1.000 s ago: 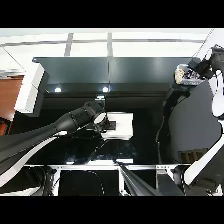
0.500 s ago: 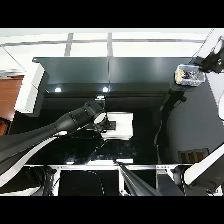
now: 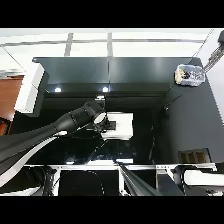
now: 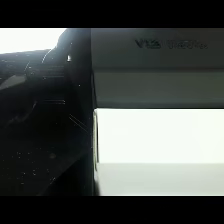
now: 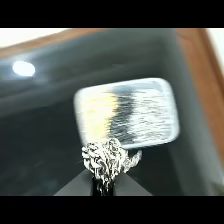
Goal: Fold the box and place the chain.
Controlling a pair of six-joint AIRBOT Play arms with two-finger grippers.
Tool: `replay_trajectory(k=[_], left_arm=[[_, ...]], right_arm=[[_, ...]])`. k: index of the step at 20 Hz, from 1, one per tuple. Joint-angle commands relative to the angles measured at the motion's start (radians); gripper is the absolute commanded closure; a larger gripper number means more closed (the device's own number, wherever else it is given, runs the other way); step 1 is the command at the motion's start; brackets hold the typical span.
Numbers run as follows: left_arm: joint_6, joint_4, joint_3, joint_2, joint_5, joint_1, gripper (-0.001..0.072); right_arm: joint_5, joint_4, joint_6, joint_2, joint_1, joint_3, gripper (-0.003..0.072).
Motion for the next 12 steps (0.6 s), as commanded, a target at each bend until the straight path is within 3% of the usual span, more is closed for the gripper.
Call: replay_trajectory(k=[1, 4, 7, 10, 12], left_arm=[[0.000, 0.000, 0.000, -0.001, 0.000, 0.000, 0.0684], [0.000, 0.000, 0.000, -0.001, 0.000, 0.000, 0.0684], [0.000, 0.000, 0.000, -0.001, 0.001, 0.000, 0.0684], [0.000, 0.000, 0.000, -0.001, 0.000, 0.000, 0.0684], [0.000, 0.000, 0.000, -0.001, 0.000, 0.000, 0.0683]], right_arm=[[0.064, 0.174, -0.052, 0.216, 0.027, -0.093, 0.0679], [0.083, 0.192, -0.057, 0.398, 0.113, -0.220, 0.0679], [0.225, 0.233, -0.057, 0.552, 0.211, -0.386, 0.0679], [0.324, 0.417, -0.066, 0.652, 0.293, -0.560, 0.0678], [0.293, 0.551, -0.066, 0.688, 0.355, -0.683, 0.0678]])
